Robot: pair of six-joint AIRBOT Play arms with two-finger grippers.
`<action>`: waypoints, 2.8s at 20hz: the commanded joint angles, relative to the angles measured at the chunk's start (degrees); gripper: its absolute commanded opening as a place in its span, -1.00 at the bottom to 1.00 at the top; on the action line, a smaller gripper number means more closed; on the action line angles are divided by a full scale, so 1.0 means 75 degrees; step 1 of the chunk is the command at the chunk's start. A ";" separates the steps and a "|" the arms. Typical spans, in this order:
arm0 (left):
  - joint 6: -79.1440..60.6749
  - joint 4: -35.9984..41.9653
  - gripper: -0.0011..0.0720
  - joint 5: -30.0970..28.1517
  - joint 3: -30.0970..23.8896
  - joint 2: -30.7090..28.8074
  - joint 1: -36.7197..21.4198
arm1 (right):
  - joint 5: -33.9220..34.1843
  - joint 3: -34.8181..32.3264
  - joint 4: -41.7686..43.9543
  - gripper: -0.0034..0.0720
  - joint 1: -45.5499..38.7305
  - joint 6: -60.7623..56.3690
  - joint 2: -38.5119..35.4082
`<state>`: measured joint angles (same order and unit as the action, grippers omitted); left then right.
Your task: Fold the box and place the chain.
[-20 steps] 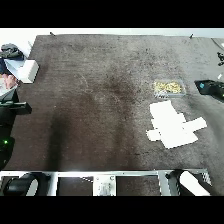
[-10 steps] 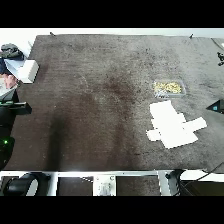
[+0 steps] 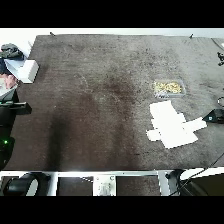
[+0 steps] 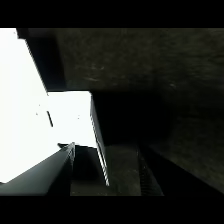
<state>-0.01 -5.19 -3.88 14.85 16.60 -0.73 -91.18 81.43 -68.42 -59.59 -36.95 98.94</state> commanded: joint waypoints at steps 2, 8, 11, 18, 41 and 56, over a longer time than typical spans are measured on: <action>0.0000 0.0000 -0.94 -0.0003 -0.0003 -0.0006 -0.0003 | -0.0522 0.0029 0.0052 0.20 0.0315 0.0216 0.0577; 0.0000 0.0000 -0.94 -0.0003 -0.0003 -0.0006 -0.0003 | -0.1204 0.0015 0.0119 -0.06 0.0577 0.0210 0.1116; 0.0000 0.0000 -0.94 -0.0003 -0.0003 -0.0006 -0.0003 | -0.1218 0.0006 0.0318 -0.06 0.0574 0.0216 0.1241; 0.0000 0.0000 -0.94 -0.0003 -0.0003 -0.0006 -0.0003 | -0.1658 -0.0513 0.0857 -0.95 0.0568 0.1419 0.1221; 0.0000 0.0000 -0.94 0.0000 -0.0003 -0.0006 -0.0003 | 0.4893 -0.4194 0.6525 -0.96 0.6580 0.0029 -0.1906; -0.0309 -0.0055 -0.07 0.2066 0.0006 -0.0006 -0.0003 | 0.6137 -0.3666 0.6213 -0.96 0.7539 0.0988 -0.1192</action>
<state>-1.50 -5.78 7.79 14.85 16.60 -0.71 -46.41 53.63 -21.21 -3.55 -31.48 89.19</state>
